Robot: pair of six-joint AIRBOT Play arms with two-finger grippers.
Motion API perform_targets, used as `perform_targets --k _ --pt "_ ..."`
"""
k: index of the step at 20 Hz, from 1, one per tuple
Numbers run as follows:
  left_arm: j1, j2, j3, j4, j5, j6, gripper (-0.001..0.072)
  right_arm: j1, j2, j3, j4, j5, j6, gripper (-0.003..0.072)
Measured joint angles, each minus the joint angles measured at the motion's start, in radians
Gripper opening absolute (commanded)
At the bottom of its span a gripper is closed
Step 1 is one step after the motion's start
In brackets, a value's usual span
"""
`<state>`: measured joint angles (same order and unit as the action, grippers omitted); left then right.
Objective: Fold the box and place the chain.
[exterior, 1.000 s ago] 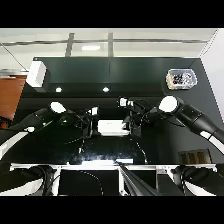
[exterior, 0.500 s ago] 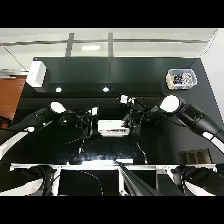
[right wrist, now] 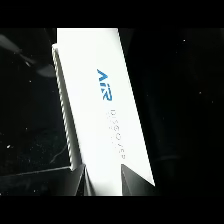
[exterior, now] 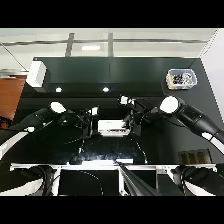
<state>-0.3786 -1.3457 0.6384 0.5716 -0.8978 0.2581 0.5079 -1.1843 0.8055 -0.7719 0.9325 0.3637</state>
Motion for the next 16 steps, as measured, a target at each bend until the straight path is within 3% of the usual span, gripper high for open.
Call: perform_targets --k 16 --pt "0.000 0.000 0.000 0.000 0.000 0.000 0.0388 0.030 -0.001 -0.001 -0.030 -0.005 0.035 0.0246"
